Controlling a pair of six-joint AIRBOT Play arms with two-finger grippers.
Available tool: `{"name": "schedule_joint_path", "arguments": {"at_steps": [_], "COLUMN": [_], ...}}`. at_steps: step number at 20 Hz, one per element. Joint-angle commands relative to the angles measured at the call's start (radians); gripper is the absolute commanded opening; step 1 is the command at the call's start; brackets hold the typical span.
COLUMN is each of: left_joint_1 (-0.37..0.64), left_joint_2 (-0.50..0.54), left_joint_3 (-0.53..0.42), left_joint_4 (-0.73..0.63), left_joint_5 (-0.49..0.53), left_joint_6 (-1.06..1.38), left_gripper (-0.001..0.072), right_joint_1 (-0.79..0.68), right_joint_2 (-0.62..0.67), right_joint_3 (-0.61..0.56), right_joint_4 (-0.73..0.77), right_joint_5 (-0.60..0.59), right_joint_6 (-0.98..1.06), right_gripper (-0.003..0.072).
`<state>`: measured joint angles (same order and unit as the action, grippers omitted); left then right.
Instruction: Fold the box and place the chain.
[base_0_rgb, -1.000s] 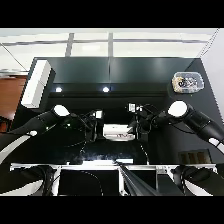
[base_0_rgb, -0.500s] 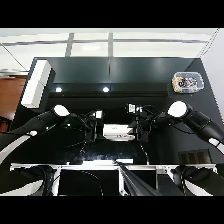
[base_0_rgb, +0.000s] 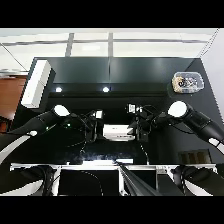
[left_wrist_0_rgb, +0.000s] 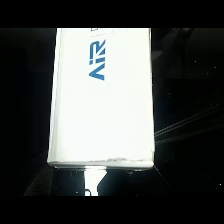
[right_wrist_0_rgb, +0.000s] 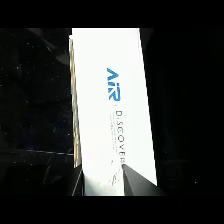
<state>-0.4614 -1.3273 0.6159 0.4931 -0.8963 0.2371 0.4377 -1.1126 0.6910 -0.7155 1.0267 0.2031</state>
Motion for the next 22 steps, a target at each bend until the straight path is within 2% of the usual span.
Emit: {"name": "schedule_joint_path", "arguments": {"at_steps": [1,6,8,22], "left_joint_1": [0.0,0.0,0.0,0.0], "left_joint_2": [-0.001,-0.001,-0.001,-0.001], "left_joint_3": [0.001,0.001,0.001,0.001], "left_joint_4": [0.0,0.0,0.0,0.0], "left_joint_5": [0.0,-0.001,-0.001,0.0], "left_joint_6": [0.0,0.0,0.0,0.0], "left_gripper": [0.0416,0.0416,0.0416,0.0416], "right_joint_1": [0.001,0.001,0.001,0.001], "right_joint_2": [-0.001,-0.001,0.0,-0.017], "right_joint_3": [0.0,0.0,0.0,-0.003], "right_joint_4": [0.0,0.0,0.0,-0.03], "right_joint_5": [0.008,0.009,0.008,-0.014], "right_joint_6": [0.006,0.026,0.028,0.028], "right_gripper": [0.0296,0.0296,0.0338,0.0335]}}
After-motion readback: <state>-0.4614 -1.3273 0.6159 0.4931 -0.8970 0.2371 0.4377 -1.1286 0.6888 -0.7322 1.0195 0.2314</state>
